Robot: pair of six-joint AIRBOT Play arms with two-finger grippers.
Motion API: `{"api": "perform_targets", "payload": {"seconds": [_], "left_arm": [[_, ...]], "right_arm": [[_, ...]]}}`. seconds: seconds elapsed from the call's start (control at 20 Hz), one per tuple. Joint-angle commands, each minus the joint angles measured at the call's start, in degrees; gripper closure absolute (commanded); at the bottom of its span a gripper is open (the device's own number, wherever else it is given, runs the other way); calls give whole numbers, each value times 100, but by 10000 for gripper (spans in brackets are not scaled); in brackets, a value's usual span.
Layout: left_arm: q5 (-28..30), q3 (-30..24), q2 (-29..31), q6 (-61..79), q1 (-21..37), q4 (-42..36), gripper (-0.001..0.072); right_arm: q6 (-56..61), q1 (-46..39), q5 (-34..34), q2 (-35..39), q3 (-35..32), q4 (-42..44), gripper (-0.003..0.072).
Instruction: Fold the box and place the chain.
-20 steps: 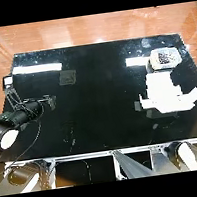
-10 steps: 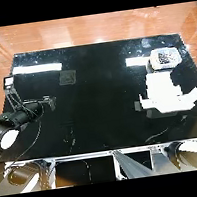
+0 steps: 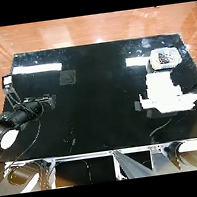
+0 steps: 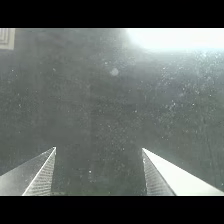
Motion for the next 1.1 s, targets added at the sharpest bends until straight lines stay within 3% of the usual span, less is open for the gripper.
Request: {"api": "perform_targets", "payload": {"seconds": [0.0, 0.1, 0.25, 0.35, 0.4, 0.45, 0.85, 0.95, 1.05], "left_arm": [[52, 4, -4, 0, 0, 2, 81], [52, 4, -4, 0, 0, 0, 81], [52, 4, -4, 0, 0, 2, 81], [50, 4, -4, 0, 0, 0, 81], [50, 4, -4, 0, 0, 0, 81], [50, 4, -4, 0, 0, 2, 81], [50, 4, -4, -4, 0, -2, 81], [48, 4, -4, -4, 0, -7, 81], [48, 4, -4, -4, 0, -15, 81]], "right_arm": [[-243, 57, 0, -118, 35, 177, -14], [-302, 61, 7, -162, 35, 299, 158], [-271, 61, 33, -186, 35, 59, 160], [-262, 61, 31, -190, 35, 31, 278], [-260, 61, 35, -205, 35, 28, 278], [-258, 61, 42, -234, 35, 4, 333], [-271, 61, 133, -302, 28, 22, 334], [-417, 61, 271, -302, 28, 238, 562], [-568, 61, 415, -302, 28, 573, 569]]}}
